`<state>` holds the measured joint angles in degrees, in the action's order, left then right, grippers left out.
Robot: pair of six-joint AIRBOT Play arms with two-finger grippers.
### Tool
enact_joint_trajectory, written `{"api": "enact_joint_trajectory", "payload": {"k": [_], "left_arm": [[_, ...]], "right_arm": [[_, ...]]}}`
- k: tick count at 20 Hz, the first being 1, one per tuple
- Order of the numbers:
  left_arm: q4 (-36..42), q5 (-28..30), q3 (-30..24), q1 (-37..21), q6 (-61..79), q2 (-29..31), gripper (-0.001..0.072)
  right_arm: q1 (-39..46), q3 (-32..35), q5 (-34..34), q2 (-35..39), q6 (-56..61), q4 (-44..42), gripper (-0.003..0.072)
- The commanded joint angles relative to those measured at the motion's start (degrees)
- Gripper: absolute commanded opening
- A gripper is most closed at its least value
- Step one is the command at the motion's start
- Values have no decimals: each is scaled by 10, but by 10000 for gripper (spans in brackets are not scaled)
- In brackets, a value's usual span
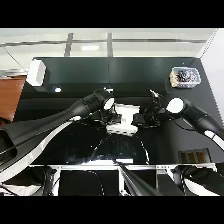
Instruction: Fold the box and place the chain.
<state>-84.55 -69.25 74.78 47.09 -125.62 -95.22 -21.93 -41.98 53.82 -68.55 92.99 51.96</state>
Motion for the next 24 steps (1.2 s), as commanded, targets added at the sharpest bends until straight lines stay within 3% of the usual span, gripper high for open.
{"api": "enact_joint_trajectory", "payload": {"k": [1, 5, 14, 16, 24], "left_arm": [[0, 0, 0, 0, 0, 0, 26], [0, 0, 0, 0, 0, 0, 26], [0, 0, 0, 0, 0, 0, 26], [0, 0, 0, 0, 0, 0, 26], [0, 0, 0, 0, 0, 0, 26]], "right_arm": [[-34, -39, 15, -30, 107, 71, 352], [-62, -71, 46, -47, 204, 177, 352], [-131, -131, 87, -101, 379, 277, 350], [-137, -131, 95, -103, 400, 287, 296], [-146, -131, 110, -113, 409, 292, 295]]}}
